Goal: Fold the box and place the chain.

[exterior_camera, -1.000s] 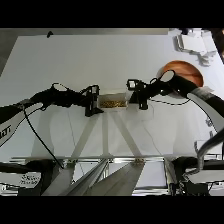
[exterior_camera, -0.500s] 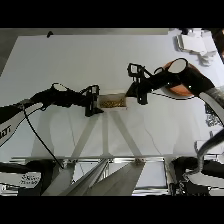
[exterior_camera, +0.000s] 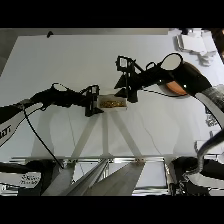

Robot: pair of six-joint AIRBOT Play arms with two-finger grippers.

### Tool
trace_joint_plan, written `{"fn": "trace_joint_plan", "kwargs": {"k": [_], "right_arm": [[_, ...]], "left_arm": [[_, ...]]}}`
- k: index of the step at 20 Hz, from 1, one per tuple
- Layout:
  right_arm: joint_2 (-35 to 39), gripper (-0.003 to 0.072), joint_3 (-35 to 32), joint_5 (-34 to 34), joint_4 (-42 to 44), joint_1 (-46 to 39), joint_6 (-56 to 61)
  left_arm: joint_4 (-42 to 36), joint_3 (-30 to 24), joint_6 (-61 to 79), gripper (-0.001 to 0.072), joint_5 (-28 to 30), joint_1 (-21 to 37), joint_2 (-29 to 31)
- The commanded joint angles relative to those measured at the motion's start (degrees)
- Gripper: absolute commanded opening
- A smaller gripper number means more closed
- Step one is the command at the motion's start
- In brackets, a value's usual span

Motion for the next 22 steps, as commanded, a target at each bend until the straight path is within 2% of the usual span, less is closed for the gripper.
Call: {"fn": "trace_joint_plan", "kwargs": {"k": [1,3,5,7,10,13,17,20,22], "right_arm": [[0.0,0.0329,0.2,-2.6,-0.3,0.3,3.5],[-0.6,0.0251,0.3,-8.0,-0.4,0.2,12.5],[-4.2,0.0305,3.4,-8.5,-0.5,-0.8,23.7],[-10.0,0.0326,9.0,-3.0,-0.6,-1.6,28.5],[-17.0,0.0326,14.4,4.4,-0.4,-1.6,28.6],[-20.0,0.0326,14.5,10.5,-0.5,-1.6,23.7],[-20.2,0.0326,14.4,15.0,1.0,-1.6,18.9],[-18.8,0.0327,13.0,15.6,-1.6,-0.3,15.8],[-16.4,0.0341,10.8,12.3,-2.6,0.8,11.4]], "left_arm": [[0.0,0.0,0.0,0.0159,0.0,0.0,0.0],[0.0,0.0,0.0,0.0159,0.0,0.0,0.0],[0.0,0.0,0.0,0.0159,0.0,0.0,0.0],[0.0,0.0,0.0,0.0159,0.0,0.0,0.0],[0.0,0.0,0.0,0.0159,0.0,0.0,0.0],[0.0,0.0,0.0,0.0159,0.0,0.0,0.0],[0.0,0.0,0.0,0.0159,0.0,0.0,0.0],[0.0,0.0,0.0,0.0159,0.0,0.0,0.0],[0.0,0.0,0.0,0.0159,0.0,0.0,0.0]]}}
